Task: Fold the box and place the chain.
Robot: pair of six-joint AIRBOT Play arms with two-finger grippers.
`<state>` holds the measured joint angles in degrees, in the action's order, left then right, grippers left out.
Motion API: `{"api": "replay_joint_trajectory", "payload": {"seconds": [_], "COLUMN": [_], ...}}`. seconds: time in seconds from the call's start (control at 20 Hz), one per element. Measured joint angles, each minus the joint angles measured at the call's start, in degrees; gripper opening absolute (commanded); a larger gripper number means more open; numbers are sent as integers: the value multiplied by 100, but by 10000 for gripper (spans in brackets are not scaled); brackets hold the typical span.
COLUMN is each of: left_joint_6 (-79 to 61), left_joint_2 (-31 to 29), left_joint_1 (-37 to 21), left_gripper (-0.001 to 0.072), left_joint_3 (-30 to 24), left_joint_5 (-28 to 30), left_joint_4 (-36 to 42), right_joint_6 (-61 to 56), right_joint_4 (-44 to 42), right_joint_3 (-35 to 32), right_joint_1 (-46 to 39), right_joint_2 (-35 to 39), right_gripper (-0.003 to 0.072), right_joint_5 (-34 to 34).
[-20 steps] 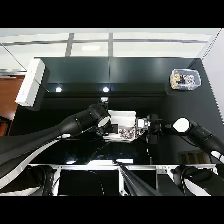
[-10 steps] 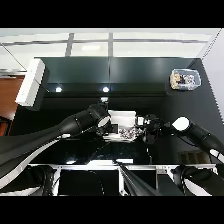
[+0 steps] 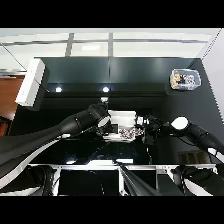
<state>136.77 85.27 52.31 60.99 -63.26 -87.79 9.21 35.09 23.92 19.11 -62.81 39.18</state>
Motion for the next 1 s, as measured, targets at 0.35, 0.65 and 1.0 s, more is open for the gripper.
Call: {"api": "replay_joint_trajectory", "payload": {"seconds": [0.35, 0.65, 1.0], "left_joint_6": [4, 2, 0], "left_joint_2": [0, 0, 0], "left_joint_1": [0, 0, 0], "left_gripper": [33, 33, 33], "left_joint_3": [0, 0, 0], "left_joint_5": [4, 7, 0], "left_joint_4": [0, 2, 4], "right_joint_6": [-92, -2306, -4301], "right_joint_4": [61, 1270, 1355], "right_joint_3": [9, 295, 1130], "right_joint_1": [-2, -195, -452], "right_joint_2": [24, 693, 1884], "right_gripper": [19, 19, 20], "right_joint_5": [131, 245, 1714]}}
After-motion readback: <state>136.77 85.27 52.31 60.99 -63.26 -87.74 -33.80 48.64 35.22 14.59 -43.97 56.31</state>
